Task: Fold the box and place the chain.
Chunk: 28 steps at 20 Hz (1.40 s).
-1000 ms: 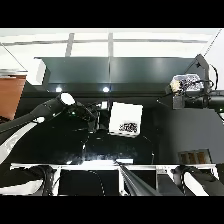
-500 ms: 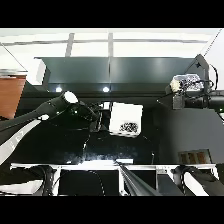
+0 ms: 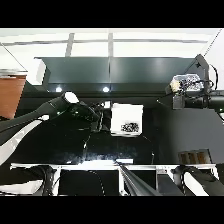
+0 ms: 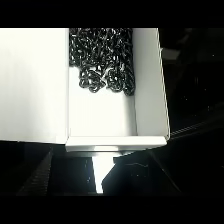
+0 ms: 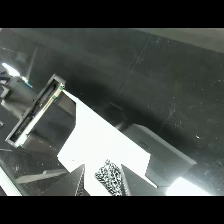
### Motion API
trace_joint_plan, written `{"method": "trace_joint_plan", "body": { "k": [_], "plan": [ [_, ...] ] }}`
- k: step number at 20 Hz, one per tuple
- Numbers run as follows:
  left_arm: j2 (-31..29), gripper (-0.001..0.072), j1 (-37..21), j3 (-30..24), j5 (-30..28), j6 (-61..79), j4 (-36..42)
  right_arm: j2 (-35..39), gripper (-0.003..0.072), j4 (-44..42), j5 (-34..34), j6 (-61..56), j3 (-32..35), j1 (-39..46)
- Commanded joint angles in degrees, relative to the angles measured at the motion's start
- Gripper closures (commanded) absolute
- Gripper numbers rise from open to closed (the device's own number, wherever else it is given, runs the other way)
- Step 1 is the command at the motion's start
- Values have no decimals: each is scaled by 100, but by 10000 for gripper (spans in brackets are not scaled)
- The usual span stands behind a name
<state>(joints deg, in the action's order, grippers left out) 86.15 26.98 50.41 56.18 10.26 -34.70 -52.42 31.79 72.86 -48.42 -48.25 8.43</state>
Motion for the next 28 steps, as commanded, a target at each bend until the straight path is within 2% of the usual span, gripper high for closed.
{"method": "trace_joint_plan", "body": {
  "k": [1,3,5,8,11,13,16,19,23,28],
  "plan": [
    [-33,-1,-7,4,157,-376,-136,2,419,-2,2,-2,-7,2],
    [-195,-1,-122,2,531,-527,-164,2,419,-11,28,-4,-7,2],
    [-444,0,-337,-4,732,-925,-516,2,419,-7,31,-2,-7,2],
    [-916,3,-538,-321,662,-1239,-785,2,419,-7,13,-2,-7,2],
    [-1231,1,-417,-973,-15,-1128,-455,2,419,-2,15,0,-7,2],
    [-1119,-1,-315,-1200,-420,-509,184,2,419,0,11,2,-7,2],
    [-817,5,-26,-1178,-761,81,769,2,419,2,20,0,-7,2],
    [-579,7,201,-1012,-730,240,743,2,419,13,20,0,-7,2],
    [-461,7,210,-774,-732,240,813,2,419,44,20,2,-7,2],
    [-439,7,208,-765,-758,190,754,2,419,44,22,2,-7,2]
  ]
}}
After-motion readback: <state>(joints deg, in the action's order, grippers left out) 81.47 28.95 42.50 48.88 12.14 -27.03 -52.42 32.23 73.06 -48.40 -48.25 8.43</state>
